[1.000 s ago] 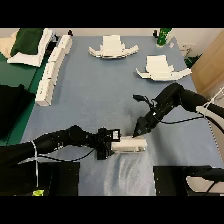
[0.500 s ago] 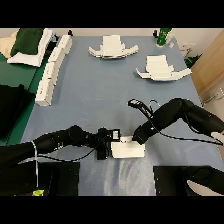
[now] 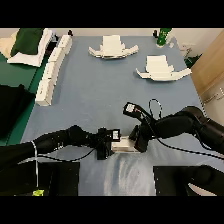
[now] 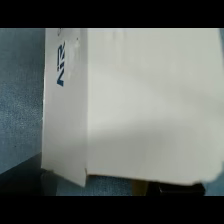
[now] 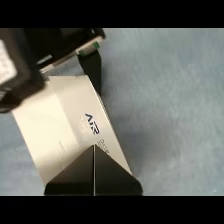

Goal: Fold the box.

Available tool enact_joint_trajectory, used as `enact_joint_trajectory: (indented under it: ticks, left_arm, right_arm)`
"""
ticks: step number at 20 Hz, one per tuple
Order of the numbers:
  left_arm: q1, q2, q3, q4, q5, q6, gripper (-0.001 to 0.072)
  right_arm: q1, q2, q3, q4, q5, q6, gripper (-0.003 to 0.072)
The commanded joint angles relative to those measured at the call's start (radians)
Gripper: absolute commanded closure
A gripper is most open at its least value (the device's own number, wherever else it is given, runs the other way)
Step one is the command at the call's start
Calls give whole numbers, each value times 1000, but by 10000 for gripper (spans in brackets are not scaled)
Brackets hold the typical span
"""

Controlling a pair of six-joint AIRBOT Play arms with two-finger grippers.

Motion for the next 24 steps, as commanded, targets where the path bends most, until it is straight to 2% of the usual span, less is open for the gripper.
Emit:
enact_joint_trajectory:
  ticks: [1, 4, 9, 10, 12, 13, 15, 19, 20, 21, 24]
  left_arm:
    - [0, 0, 1, 0, 0, 0, 169]
    - [0, 0, 1, 0, 0, 0, 169]
    - [0, 0, 1, 0, 0, 0, 169]
    - [0, 0, 1, 0, 0, 0, 170]
    - [0, 0, 1, 0, 0, 0, 170]
    - [0, 0, 1, 0, 0, 0, 169]
    - [0, 0, 1, 0, 0, 0, 169]
    - [0, 0, 1, 0, 0, 0, 170]
    - [0, 0, 1, 0, 0, 0, 169]
    - [0, 0, 1, 0, 0, 0, 169]
    - [0, 0, 1, 0, 0, 0, 170]
  right_arm:
    - [119, 15, -5, -145, 74, -24, 685]
    - [199, 58, -39, -235, 70, -16, 686]
    - [293, 267, -233, -276, 313, -17, 684]
    - [293, 286, -259, -286, 335, -17, 657]
    - [293, 291, -273, -291, 340, -18, 505]
    - [293, 292, -272, -291, 344, -21, 462]
    - [293, 291, -272, -291, 362, -61, 298]
    - [293, 251, -272, -284, 362, -149, 272]
    - [293, 237, -272, -261, 362, -188, 197]
    - [293, 222, -272, -227, 361, -235, 156]
    - [293, 187, -273, -174, 359, -293, 156]
